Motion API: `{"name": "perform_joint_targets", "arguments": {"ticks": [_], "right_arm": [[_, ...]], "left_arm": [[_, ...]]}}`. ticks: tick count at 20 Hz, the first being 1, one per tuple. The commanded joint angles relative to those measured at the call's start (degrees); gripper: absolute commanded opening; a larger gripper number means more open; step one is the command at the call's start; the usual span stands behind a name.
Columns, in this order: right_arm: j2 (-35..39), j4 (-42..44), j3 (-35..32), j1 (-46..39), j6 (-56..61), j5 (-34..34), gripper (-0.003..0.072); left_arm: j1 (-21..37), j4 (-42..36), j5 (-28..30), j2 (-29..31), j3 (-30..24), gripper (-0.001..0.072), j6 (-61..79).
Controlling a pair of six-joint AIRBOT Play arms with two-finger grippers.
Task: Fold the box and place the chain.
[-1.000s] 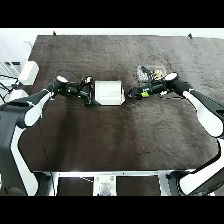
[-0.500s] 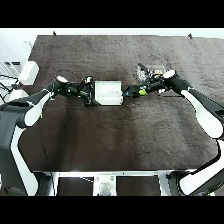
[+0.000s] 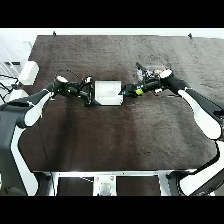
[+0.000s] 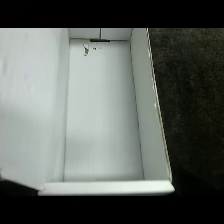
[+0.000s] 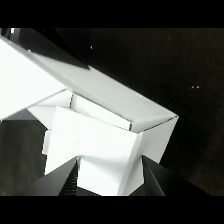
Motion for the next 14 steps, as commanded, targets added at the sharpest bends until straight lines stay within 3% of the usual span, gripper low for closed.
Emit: {"name": "perform_joint_targets", "arguments": {"ticks": [1,6,14], "right_arm": [[0.04,-1.99,0.79,1.42,2.58,-1.46,0.0465],[0.04,-11.91,2.99,3.63,10.54,-2.01,0.0479],[0.04,-14.95,4.33,7.52,15.43,-5.97,0.0479]], "left_arm": [[0.07,0.0,0.0,0.02,0.02,0.0481,0.02],[0.07,0.0,0.0,0.02,0.02,0.0481,0.02],[0.07,0.0,0.0,0.02,0.02,0.0481,0.02]]}}
